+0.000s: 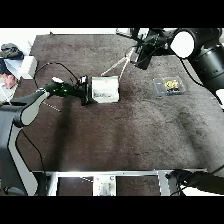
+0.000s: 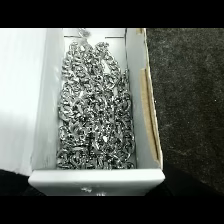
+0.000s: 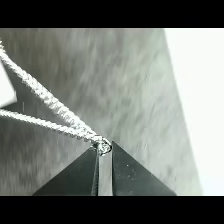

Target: Fold the box and place the chain.

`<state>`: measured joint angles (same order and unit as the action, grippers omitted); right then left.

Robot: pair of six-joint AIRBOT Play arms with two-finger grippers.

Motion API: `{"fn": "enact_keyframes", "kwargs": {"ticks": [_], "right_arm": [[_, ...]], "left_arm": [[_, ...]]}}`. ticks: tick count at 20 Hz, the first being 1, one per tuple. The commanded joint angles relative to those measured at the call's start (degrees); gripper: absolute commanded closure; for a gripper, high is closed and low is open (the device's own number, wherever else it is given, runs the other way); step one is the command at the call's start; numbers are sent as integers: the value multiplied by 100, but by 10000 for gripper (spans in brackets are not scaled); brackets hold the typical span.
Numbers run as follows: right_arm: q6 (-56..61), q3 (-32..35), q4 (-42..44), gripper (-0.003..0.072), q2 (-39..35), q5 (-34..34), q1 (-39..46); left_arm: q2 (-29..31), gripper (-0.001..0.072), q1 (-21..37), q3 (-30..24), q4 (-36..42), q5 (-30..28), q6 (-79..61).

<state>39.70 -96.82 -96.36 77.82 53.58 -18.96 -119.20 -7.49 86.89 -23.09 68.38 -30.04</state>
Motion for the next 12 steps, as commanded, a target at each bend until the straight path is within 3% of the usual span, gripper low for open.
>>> {"fn": "enact_keyframes", "kwargs": {"ticks": [1,12], "right_arm": [[63,-15,621,709,-90,-581,-350],[367,-7,1252,708,1062,-564,-372]], "left_arm": [[-2,243,4,0,0,-2,-2],[-2,243,4,0,0,-2,0]]}}
